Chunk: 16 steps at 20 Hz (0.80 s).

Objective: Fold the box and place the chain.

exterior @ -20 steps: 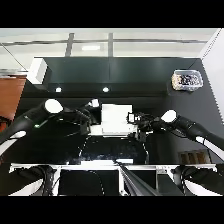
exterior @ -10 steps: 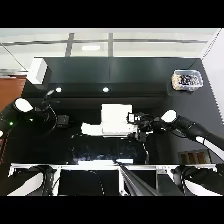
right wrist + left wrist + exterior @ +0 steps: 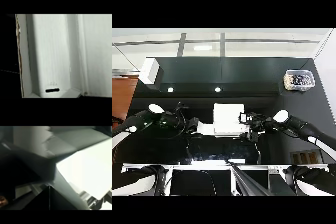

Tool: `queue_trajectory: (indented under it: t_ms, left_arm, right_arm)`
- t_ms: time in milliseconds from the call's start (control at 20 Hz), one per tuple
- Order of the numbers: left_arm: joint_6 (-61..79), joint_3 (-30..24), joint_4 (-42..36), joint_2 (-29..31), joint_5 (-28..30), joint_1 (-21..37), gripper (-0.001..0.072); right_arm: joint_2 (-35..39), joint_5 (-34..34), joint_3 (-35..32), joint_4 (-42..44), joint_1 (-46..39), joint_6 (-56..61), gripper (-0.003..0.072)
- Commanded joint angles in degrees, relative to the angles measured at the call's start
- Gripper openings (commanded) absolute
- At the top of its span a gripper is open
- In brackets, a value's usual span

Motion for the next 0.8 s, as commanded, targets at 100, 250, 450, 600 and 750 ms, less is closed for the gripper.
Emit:
queue_trajectory:
  t_ms: [100, 250, 450, 600, 750]
  left_arm:
    - [6.3, 3.0, -3.3, -1.2, -5.0, 0.1, 0.0112]
    - [6.4, 5.1, -2.9, -1.2, -7.7, 2.5, 0.0465]
    - [6.7, 7.6, -1.5, -1.2, -9.7, 0.2, 0.0651]
    - [5.8, 10.0, 0.2, -1.2, -7.8, -5.2, 0.0650]
    - [2.7, 12.4, 0.5, -1.2, -6.9, -9.6, 0.0635]
  right_arm:
    - [0.0, 0.0, 0.0, 0.0, 0.0, 0.0, 0.0417]
    - [0.0, 0.0, 0.0, 0.0, 0.0, 0.0, 0.0417]
    - [0.0, 0.0, 0.0, 0.0, 0.0, 0.0, 0.0417]
    - [0.0, 0.0, 0.0, 0.0, 0.0, 0.0, 0.0417]
    - [0.0, 0.0, 0.0, 0.0, 0.0, 0.0, 0.0417]
